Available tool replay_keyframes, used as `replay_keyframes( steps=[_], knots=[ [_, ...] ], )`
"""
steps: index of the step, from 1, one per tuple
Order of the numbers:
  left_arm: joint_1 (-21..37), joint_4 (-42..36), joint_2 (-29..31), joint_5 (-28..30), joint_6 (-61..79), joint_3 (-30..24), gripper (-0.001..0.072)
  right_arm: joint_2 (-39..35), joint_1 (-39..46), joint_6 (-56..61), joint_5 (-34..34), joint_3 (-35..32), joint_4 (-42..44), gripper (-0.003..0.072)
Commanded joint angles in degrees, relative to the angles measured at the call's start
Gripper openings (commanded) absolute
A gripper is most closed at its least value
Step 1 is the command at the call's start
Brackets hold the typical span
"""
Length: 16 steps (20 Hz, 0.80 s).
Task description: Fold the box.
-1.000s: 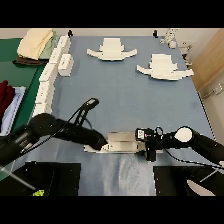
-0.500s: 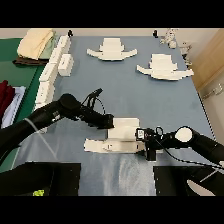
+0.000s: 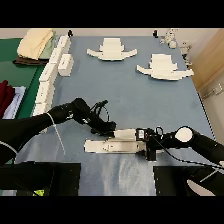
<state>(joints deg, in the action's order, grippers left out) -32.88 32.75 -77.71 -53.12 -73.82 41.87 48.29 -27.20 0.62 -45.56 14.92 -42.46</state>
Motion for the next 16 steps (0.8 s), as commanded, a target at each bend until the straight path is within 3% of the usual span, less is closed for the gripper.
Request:
replay_keyframes(
  steps=[1, 7, 10, 14, 15, 16],
  knots=[
    [0.2, 0.2, 0.8, -0.5, 3.8, 0.5, 0.0016, 0.0, 0.0, 0.0, 0.0, 0.0, 0.0, 0.0504],
    [5.5, 9.1, 20.3, -0.4, 12.7, 1.0, 0.0016, 0.0, 0.0, 0.0, 0.0, 0.0, 0.0, 0.0504],
    [3.8, 15.3, 30.5, -0.8, 21.2, 0.9, 0.0016, 0.0, -0.1, 0.0, 0.0, 0.0, 0.0, 0.0504],
    [0.9, 18.9, 39.4, -3.2, 34.2, -0.9, 0.0019, 0.0, 0.0, 0.0, 0.0, 0.0, 0.0, 0.0504],
    [0.9, 18.6, 40.4, -3.8, 38.9, -2.7, 0.0073, 0.0, 0.0, 0.0, 0.0, 0.0, 0.0, 0.0504],
    [1.1, 17.7, 41.0, -3.6, 42.9, -5.1, 0.0526, 0.0, 0.0, 0.0, 0.0, 0.0, 0.0, 0.0504]
  ],
)
